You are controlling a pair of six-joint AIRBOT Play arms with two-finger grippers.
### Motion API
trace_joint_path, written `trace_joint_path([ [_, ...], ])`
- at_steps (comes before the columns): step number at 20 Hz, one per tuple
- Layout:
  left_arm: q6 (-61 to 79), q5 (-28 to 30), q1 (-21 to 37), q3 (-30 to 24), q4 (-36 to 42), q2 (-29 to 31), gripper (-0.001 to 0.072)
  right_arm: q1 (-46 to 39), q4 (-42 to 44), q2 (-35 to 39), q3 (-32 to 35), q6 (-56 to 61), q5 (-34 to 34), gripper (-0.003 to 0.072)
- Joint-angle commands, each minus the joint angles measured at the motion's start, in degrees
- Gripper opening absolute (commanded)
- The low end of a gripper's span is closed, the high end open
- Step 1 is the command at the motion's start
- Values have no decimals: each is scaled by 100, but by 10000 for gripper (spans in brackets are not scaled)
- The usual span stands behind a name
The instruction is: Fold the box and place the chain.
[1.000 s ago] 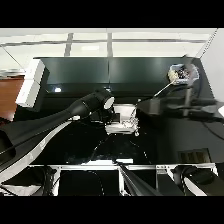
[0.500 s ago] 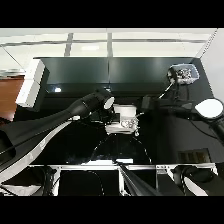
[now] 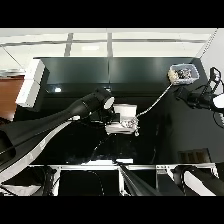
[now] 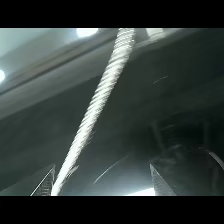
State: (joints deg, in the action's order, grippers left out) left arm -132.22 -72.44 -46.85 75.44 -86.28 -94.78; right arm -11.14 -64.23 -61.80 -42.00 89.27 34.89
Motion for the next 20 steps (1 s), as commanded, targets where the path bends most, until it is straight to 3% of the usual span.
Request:
trace_joint_path([
  [1, 0, -4, 0, 4, 2, -2, 28, -232, -330, -1152, -717, 90, -315, 720],
  [6, 0, -2, 0, 4, 0, -2, 28, -157, 59, -3276, -3012, 35, 903, 720],
  [11, 0, 0, 0, 4, 0, -2, 28, -107, 417, -4192, -3858, 26, 1054, 714],
  [12, 0, 0, 0, 4, 0, -2, 28, -103, 415, -4205, -3858, 11, 1008, 593],
  [13, 0, 0, 0, 4, 0, -2, 29, -98, 415, -4203, -3858, -87, 1040, 259],
  [14, 0, -2, 0, 4, 0, -2, 28, -98, 417, -4190, -3860, -264, 1213, 56],
  [15, 0, -2, 0, 4, 0, -2, 28, -103, 404, -4177, -3860, -542, 1513, 20],
  [20, 0, 0, 0, 4, 0, -2, 28, -96, 378, -3510, -3836, -1388, 3069, 25],
])
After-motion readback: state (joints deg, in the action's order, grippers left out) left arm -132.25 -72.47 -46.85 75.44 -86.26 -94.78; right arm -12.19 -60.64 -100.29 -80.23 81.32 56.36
